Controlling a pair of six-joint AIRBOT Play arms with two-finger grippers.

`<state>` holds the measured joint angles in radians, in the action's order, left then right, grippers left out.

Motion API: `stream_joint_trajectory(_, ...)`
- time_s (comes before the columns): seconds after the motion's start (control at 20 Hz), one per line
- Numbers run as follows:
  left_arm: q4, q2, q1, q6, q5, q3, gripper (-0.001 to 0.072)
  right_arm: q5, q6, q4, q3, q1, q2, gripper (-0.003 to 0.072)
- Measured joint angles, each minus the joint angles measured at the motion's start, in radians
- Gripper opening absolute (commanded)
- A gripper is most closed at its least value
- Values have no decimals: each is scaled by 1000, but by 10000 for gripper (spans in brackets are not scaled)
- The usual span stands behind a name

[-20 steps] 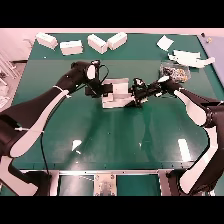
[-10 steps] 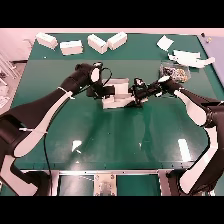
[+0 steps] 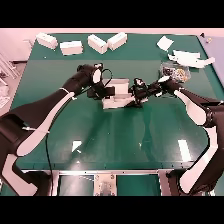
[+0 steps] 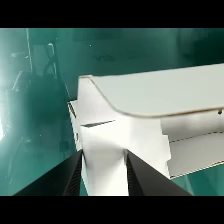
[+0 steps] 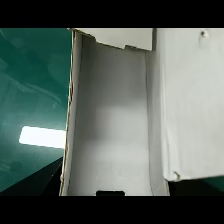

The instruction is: Fold the box and place the chain.

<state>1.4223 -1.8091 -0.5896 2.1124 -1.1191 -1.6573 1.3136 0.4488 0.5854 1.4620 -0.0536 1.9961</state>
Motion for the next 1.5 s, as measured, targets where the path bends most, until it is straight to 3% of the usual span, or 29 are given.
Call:
stream_joint_trajectory(0.65, 24, -20, -2, 45, -23, 2, 286, 1, 0, -1, -1, -1, 1, 510)
stream_joint_trajectory(0.75, 31, -20, -2, 64, -35, 0, 143, 1, 0, -1, -1, -1, 0, 510)
stream_joint_trajectory(0.8, 40, -20, -1, 75, -43, 0, 129, 2, 0, 0, -1, -1, 0, 510)
stream_joint_trajectory(0.9, 46, -20, -1, 94, -51, 0, 131, 2, 0, 0, -1, -1, 1, 510)
stream_joint_trajectory(1.0, 52, -20, -1, 107, -56, 0, 246, 2, 0, 0, -1, -1, 0, 510)
stream_joint_trajectory(1.05, 54, -20, -1, 113, -71, 0, 259, -2, -2, -3, -1, -1, 1, 510)
stream_joint_trajectory(1.3, 56, -27, 0, 127, -71, 0, 256, -3, -2, -2, -1, 0, 1, 510)
stream_joint_trajectory(1.35, 56, -29, 0, 128, -71, 0, 185, -3, -2, -2, -1, 0, 1, 510)
stream_joint_trajectory(1.5, 53, -32, 0, 130, -67, 0, 169, -2, -1, -2, -1, 0, 1, 510)
